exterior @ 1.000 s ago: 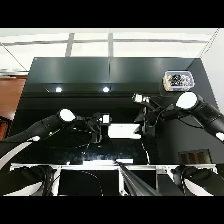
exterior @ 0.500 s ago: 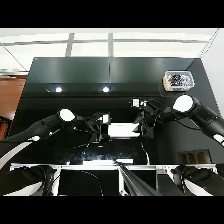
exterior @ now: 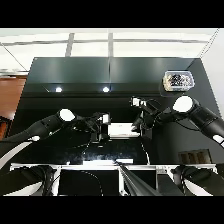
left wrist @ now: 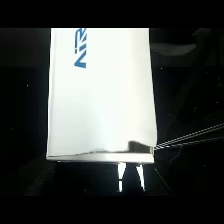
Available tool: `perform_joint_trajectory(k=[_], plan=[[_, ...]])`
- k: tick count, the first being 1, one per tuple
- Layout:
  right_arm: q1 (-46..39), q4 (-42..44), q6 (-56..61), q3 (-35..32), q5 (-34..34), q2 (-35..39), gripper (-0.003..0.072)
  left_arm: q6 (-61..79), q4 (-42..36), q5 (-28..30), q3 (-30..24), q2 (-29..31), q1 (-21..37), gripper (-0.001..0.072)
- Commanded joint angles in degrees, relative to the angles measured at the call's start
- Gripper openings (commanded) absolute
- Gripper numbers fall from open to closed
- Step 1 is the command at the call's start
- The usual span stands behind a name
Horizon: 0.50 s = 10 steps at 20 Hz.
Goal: Fold the box and place the chain.
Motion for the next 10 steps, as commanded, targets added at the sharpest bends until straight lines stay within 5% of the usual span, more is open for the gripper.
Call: perform_joint_trajectory(k=[1, 8, 10], plan=[[0.04, 0.13, 0.04, -1.11, -0.76, -0.04, 0.0132, 0.0, 0.0, -0.02, 0.04, -0.04, -0.02, 0.0368], [0.04, 0.35, 0.07, -1.09, -1.05, -0.04, 0.0136, 0.0, 0.0, -0.02, 0.04, -0.04, -0.02, 0.0368], [0.04, 0.35, 0.04, -1.09, -1.05, -0.04, 0.0273, 0.0, 0.0, -0.02, 0.04, -0.04, -0.02, 0.0368]])
